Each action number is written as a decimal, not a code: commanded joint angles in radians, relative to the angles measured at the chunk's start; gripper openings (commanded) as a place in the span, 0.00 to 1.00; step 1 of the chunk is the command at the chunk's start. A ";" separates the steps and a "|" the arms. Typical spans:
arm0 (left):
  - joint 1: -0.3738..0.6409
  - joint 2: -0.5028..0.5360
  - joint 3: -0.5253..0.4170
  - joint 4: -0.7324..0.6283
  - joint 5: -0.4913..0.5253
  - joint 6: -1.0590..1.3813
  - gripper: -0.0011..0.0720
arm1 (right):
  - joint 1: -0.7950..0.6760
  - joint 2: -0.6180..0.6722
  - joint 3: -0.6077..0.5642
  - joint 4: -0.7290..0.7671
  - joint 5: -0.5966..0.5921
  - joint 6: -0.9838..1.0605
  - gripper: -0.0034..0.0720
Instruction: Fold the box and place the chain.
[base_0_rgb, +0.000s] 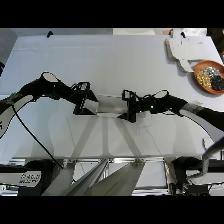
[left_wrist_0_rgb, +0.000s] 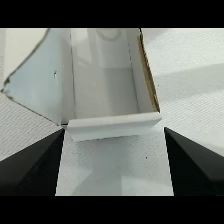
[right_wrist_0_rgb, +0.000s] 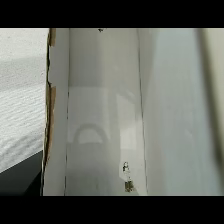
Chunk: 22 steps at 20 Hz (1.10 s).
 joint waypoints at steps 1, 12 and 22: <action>-0.001 0.000 0.000 -0.039 0.014 -0.001 0.97 | 0.000 0.000 0.000 0.001 -0.002 0.002 0.73; -0.003 -0.018 -0.001 -0.063 0.069 -0.144 0.97 | 0.000 0.000 0.000 0.001 -0.002 0.002 0.73; -0.005 -0.033 -0.014 -0.102 0.067 0.034 0.97 | 0.000 0.000 0.000 0.001 -0.002 0.001 0.73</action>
